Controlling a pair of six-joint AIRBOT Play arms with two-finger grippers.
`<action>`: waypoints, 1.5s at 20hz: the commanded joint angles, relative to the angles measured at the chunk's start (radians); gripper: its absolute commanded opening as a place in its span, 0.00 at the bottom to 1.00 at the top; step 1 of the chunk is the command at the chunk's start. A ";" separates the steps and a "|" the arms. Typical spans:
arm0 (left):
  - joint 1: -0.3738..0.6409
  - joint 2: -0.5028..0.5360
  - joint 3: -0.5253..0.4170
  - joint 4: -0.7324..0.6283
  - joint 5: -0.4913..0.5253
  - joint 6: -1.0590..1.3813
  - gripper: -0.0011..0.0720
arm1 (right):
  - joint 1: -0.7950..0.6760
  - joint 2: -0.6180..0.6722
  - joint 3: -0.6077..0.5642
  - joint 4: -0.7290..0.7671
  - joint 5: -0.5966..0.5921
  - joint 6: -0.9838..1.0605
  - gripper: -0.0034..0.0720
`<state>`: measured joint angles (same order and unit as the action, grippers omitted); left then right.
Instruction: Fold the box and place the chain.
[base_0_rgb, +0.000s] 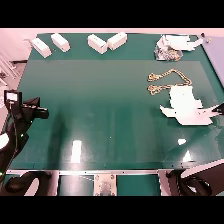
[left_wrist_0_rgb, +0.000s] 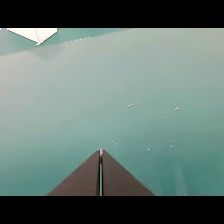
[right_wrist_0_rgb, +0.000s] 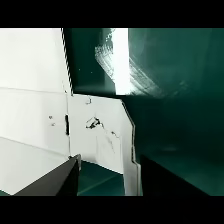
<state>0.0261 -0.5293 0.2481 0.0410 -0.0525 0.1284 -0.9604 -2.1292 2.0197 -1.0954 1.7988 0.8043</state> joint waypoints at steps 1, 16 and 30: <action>0.000 -0.001 0.001 0.000 0.000 0.000 0.04 | 0.012 -0.003 -0.011 -0.013 0.021 -0.005 0.63; 0.000 -0.001 0.001 0.000 0.000 0.000 0.04 | 0.056 -0.043 -0.071 0.243 0.045 -0.055 0.07; 0.000 -0.001 0.001 0.000 0.000 0.000 0.04 | 0.384 0.217 -0.499 0.525 0.036 -0.259 0.06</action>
<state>0.0261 -0.5297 0.2481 0.0410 -0.0528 0.1284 -0.6636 -1.9621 1.5955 -0.6853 1.8435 0.6399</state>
